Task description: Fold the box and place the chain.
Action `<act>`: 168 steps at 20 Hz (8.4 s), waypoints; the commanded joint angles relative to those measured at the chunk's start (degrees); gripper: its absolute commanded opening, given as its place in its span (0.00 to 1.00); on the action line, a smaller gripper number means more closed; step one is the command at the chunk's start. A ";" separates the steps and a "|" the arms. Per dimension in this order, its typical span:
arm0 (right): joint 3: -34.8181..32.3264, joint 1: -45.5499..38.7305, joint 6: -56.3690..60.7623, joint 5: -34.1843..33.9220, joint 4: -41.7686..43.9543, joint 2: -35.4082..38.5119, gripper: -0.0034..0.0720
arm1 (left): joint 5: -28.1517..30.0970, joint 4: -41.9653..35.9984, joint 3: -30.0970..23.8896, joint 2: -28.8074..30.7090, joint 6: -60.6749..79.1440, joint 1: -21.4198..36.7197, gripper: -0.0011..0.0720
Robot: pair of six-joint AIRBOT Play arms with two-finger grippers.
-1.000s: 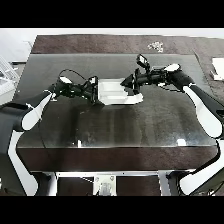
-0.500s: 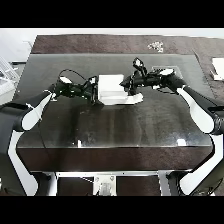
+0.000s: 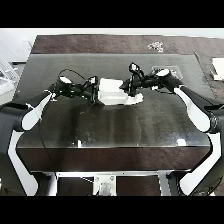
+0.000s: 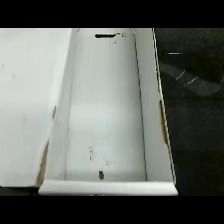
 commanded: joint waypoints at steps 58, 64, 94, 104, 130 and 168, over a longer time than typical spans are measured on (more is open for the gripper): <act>-16.83 2.93 -19.34 -7.56 3.08 6.93 0.99 | 0.00 0.02 0.02 -0.02 -0.04 0.00 0.68; -16.83 1.68 -17.14 -7.56 -0.48 6.95 0.11 | 0.02 0.02 0.02 -0.02 -0.04 0.00 0.68; -16.68 -13.14 58.97 -3.32 -26.58 14.97 0.06 | -0.48 0.02 0.02 -0.02 -0.02 0.00 0.68; -14.56 -7.21 58.93 1.53 -10.86 6.69 0.06 | -0.46 0.02 0.02 -0.02 -0.04 0.00 0.68; -4.31 -3.10 62.77 10.75 -6.64 4.79 0.50 | -0.48 0.02 0.02 -0.02 -0.04 0.00 0.68; 7.56 16.04 104.87 9.40 -55.98 4.39 0.60 | -1.44 0.02 0.02 -0.02 -0.04 0.00 0.68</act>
